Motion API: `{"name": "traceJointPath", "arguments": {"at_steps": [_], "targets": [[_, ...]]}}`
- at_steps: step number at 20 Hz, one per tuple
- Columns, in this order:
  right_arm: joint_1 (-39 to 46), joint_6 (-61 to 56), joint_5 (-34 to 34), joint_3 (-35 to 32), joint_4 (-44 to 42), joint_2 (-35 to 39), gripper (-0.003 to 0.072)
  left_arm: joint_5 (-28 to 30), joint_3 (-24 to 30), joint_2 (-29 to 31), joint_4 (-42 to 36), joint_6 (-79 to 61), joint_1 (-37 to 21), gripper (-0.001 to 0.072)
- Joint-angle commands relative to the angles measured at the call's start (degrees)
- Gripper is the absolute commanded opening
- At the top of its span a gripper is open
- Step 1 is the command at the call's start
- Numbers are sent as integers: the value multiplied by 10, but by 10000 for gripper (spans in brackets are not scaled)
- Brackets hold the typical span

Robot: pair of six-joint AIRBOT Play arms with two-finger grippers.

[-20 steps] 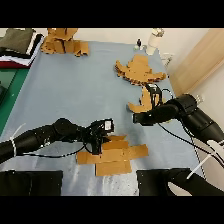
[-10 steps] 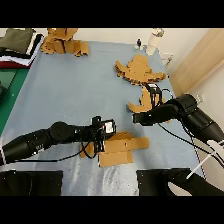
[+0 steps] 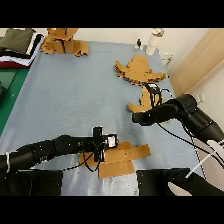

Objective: Fold the box.

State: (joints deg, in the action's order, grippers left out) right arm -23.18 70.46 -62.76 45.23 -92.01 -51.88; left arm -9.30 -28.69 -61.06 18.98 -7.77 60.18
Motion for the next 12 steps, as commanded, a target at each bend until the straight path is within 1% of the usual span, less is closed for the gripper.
{"name": "traceJointPath", "arguments": {"at_steps": [1,3,5,8,10,12], "targets": [[0,0,2,0,-9,0,3,3,14,-1,1,15,6,12],[0,0,2,0,-14,0,3,9,10,5,1,11,6,12],[-1,0,2,0,-16,0,3,31,7,20,1,11,6,12],[-1,0,6,0,-19,0,3,33,6,36,6,-14,6,12],[-1,0,13,0,-22,0,3,33,5,36,6,-48,5,12],[-1,0,15,0,-32,0,3,33,5,35,5,-47,5,12]]}}
